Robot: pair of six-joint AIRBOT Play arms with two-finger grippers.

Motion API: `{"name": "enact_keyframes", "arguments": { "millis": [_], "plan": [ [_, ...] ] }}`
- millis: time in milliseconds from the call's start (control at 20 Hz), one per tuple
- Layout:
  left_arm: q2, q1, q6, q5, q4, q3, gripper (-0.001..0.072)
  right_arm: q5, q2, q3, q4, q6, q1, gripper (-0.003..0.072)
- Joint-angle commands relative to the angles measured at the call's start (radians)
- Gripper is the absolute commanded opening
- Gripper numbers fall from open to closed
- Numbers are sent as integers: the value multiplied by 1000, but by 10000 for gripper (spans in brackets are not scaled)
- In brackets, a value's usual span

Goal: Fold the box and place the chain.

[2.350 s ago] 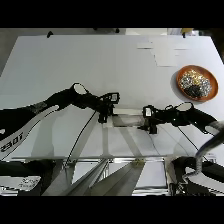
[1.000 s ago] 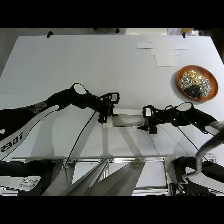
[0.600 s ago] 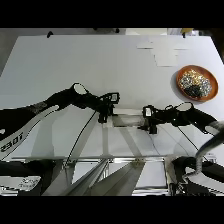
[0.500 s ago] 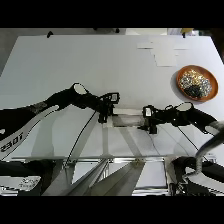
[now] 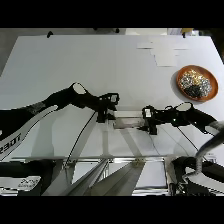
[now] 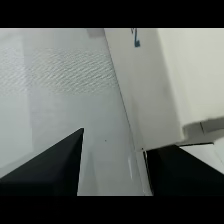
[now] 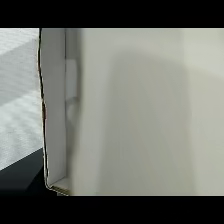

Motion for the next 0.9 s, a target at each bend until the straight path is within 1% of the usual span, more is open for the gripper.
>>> {"name": "enact_keyframes", "arguments": {
  "millis": [0,50,100,250,400,500,600,650,700,750,800,850],
  "plan": [
    [40,1,-18,-3,42,1,480,-3,0,0,4,4,0,459],
    [55,1,-50,-2,69,1,521,-3,0,0,4,4,0,459],
    [74,1,-97,1,118,1,536,-3,0,0,4,4,0,459],
    [138,1,-270,-3,301,1,536,-3,0,0,4,4,0,459],
    [229,1,-404,-29,449,1,535,-3,0,0,4,4,0,459],
    [307,1,-453,-49,507,1,534,-3,0,0,4,4,0,459],
    [385,1,-473,-55,518,1,529,-3,0,0,4,4,0,459],
    [428,-2,-473,-55,516,1,486,-3,0,0,4,4,0,459],
    [467,-5,-473,-56,504,1,356,-3,0,0,4,4,0,459],
    [505,-13,-473,-63,488,1,181,-3,0,0,4,4,0,459],
    [535,-27,-473,-76,472,1,27,-3,0,0,4,4,0,459],
    [552,-46,-481,-89,468,1,1,-3,0,0,4,4,0,459]
  ]
}}
